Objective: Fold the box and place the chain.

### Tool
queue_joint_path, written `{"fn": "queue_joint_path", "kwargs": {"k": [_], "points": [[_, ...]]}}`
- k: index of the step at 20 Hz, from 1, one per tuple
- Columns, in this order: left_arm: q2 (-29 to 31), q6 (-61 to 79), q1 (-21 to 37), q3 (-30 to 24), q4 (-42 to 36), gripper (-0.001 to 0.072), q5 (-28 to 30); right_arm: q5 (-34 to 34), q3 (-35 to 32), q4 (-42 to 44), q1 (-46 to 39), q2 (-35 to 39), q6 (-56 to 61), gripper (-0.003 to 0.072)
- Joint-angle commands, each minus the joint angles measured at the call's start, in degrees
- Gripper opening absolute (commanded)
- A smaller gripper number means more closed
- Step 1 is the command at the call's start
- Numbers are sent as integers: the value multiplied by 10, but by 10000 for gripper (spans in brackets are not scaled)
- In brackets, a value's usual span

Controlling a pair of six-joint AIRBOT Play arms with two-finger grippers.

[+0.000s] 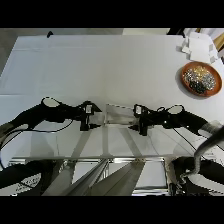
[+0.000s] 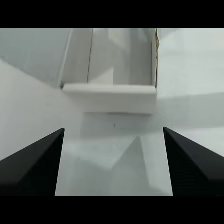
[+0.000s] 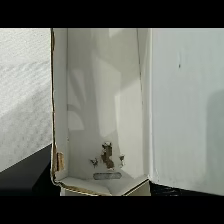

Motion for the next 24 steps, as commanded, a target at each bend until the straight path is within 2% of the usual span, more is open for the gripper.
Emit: {"fn": "queue_joint_path", "kwargs": {"k": [1, 9, 24], "points": [[-56, 70, -3, 30, -41, 701, -23, 0, 0, 0, 0, 0, 0, 382], [-78, 70, 3, 44, -2, 701, -53, 0, 0, 0, 0, 0, 0, 382], [-78, 70, -6, 44, -37, 700, -54, 0, 0, 0, 0, 0, 0, 382]]}}
